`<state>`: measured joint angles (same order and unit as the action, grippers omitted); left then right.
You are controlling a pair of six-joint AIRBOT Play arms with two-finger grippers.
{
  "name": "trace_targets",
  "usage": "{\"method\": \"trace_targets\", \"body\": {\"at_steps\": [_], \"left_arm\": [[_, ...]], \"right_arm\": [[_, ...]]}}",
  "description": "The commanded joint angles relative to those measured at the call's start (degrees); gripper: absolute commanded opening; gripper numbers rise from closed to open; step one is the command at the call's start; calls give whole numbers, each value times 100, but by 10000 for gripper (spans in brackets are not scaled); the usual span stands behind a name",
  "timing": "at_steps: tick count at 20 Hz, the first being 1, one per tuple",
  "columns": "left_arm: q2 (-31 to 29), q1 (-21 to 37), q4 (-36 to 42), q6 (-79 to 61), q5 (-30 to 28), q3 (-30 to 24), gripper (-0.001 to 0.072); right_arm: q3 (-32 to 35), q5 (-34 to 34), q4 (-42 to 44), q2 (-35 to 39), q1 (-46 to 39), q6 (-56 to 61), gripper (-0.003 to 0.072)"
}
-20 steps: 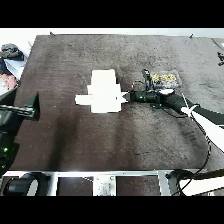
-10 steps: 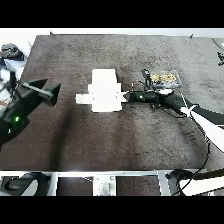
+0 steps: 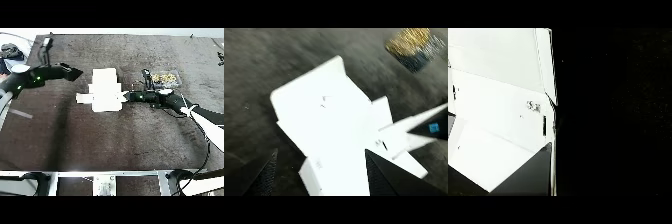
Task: Fold the box and place the chain.
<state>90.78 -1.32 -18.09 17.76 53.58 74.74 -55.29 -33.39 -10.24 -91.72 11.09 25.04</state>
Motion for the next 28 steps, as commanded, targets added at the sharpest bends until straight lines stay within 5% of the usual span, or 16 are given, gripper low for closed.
{"method": "trace_targets", "body": {"at_steps": [1,5,9,17,22,28], "left_arm": [[1394,-157,-1460,1665,1427,1921,602],[2524,-337,-1775,2275,2146,3453,602],[3171,-411,-1753,2588,2109,4085,602],[3709,-413,-1141,2422,2798,4107,599],[3818,-413,-745,2221,3141,4107,487],[3836,-577,-726,2072,3211,4107,487]], "right_arm": [[-7,4,0,-2,7,-2,6],[-7,2,0,-2,7,-2,6],[-7,2,-2,-2,7,-2,7],[-7,4,-2,-2,4,-4,7],[-7,4,-2,-2,4,-9,7],[-7,2,-2,-2,2,-107,7]]}}
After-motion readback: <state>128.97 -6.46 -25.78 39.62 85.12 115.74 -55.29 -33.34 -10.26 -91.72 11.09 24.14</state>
